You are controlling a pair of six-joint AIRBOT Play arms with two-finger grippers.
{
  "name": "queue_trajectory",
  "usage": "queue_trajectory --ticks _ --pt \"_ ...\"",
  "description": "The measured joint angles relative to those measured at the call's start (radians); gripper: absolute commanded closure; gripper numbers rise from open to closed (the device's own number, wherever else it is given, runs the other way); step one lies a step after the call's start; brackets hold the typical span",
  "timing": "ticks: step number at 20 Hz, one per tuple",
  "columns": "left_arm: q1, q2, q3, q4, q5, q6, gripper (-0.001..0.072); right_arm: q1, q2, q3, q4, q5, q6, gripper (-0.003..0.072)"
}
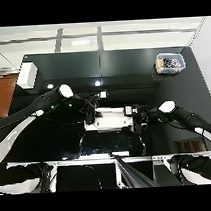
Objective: Fold the box and place the chain.
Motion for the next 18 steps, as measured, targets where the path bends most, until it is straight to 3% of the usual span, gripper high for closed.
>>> queue_trajectory --ticks 18 --pt "0.000 0.000 0.000 0.000 0.004 -0.001 0.0687 0.034 -0.026 0.014 -0.065 -0.037 0.064 -0.0016"
